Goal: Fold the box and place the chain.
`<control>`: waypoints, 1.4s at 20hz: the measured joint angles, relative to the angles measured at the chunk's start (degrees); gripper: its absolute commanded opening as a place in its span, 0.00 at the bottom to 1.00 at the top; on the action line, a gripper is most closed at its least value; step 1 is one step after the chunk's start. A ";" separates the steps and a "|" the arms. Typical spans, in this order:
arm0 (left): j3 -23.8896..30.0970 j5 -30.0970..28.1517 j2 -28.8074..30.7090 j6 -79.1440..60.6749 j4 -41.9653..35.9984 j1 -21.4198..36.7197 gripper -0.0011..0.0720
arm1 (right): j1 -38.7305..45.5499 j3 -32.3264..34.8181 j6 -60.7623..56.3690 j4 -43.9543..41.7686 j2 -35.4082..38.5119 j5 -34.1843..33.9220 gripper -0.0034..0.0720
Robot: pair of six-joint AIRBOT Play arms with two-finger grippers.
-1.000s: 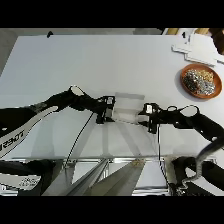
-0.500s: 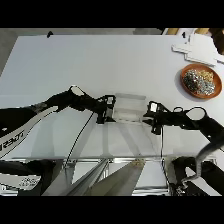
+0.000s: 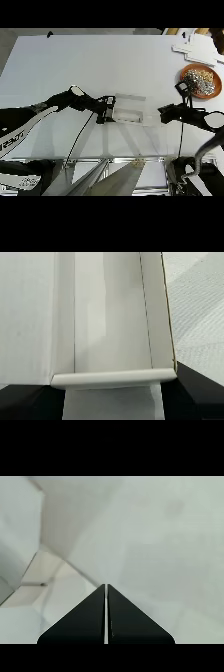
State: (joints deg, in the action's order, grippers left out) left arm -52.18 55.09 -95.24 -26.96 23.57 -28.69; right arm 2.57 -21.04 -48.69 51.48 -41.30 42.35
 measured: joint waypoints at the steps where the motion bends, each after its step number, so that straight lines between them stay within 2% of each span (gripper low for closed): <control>1: 0.00 0.00 0.00 0.00 0.00 0.00 0.20 | 1.18 0.00 -4.74 1.33 0.07 -0.37 0.07; 5: 0.00 0.02 0.00 0.00 0.00 0.00 0.20 | 5.55 0.00 -20.35 9.31 -1.73 0.42 0.07; 8: 0.00 0.02 0.00 -0.02 0.00 0.00 0.20 | 7.41 0.00 -25.81 11.72 -5.33 2.84 0.07; 14: 0.00 0.00 0.00 -0.02 0.07 0.00 0.20 | 8.41 -0.02 -26.01 2.58 -14.49 7.65 0.07; 21: 0.00 0.02 0.00 -0.04 0.02 0.00 0.20 | 3.72 -0.02 -20.74 -8.20 -19.10 8.94 0.07; 24: 0.00 0.02 0.00 -0.02 0.02 0.00 0.20 | 1.42 -0.02 -18.27 -13.44 -19.65 8.59 0.32; 25: 0.00 0.02 0.00 -0.02 0.02 0.00 0.20 | 1.01 -0.02 -17.55 -14.86 -19.71 8.79 0.36; 28: 0.00 0.02 0.00 -0.02 0.00 0.00 0.20 | 0.33 0.00 -16.35 -17.31 -19.02 9.49 0.37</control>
